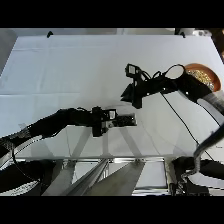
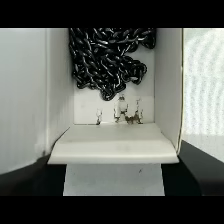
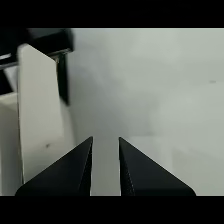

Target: Fold the box and place the chain.

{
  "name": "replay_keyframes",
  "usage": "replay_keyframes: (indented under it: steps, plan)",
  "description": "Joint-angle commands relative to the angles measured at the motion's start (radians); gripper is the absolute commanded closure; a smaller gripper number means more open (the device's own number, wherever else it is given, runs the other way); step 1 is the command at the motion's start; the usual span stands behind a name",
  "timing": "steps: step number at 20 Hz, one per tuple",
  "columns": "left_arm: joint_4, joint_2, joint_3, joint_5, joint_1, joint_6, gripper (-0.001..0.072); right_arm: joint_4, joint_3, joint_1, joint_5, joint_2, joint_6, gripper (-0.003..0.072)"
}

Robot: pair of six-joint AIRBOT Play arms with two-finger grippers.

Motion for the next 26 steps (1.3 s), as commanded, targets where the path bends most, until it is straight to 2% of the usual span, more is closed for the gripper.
replay_keyframes:
  steps: [1, 5, 10, 11, 13, 18, 20, 26]
  plan:
    - [0.000, 0.000, 0.000, 0.000, 0.000, 0.000, 0.0568, -0.014, 0.012, 0.014, 0.161, -0.048, 0.045, 0.0526]
    - [0.000, 0.000, 0.000, 0.000, 0.000, 0.000, 0.0568, -0.015, 0.009, 0.014, 0.272, -0.029, 0.054, 0.0526]
    - [0.000, 0.000, 0.000, 0.000, 0.000, 0.000, 0.0568, -0.021, -0.055, 0.050, 0.269, 0.015, 0.052, 0.0508]
    - [0.000, 0.000, 0.000, 0.000, 0.000, 0.000, 0.0568, -0.022, -0.064, 0.059, 0.253, 0.021, 0.052, 0.0505]
    - [0.000, 0.000, 0.000, 0.000, 0.000, 0.000, 0.0568, -0.022, -0.069, 0.073, 0.221, 0.023, 0.053, 0.0385]
    - [0.000, 0.000, 0.000, 0.000, 0.000, 0.000, 0.0568, -0.079, -0.090, 0.108, 0.077, 0.051, 0.054, 0.0383]
    - [0.000, 0.000, 0.000, 0.000, 0.000, 0.000, 0.0568, -0.090, -0.126, 0.108, -0.008, 0.089, 0.054, 0.0383]
    - [0.000, 0.000, 0.000, 0.000, 0.000, 0.000, 0.0568, -0.095, -0.251, 0.108, -0.137, 0.198, 0.050, 0.0394]
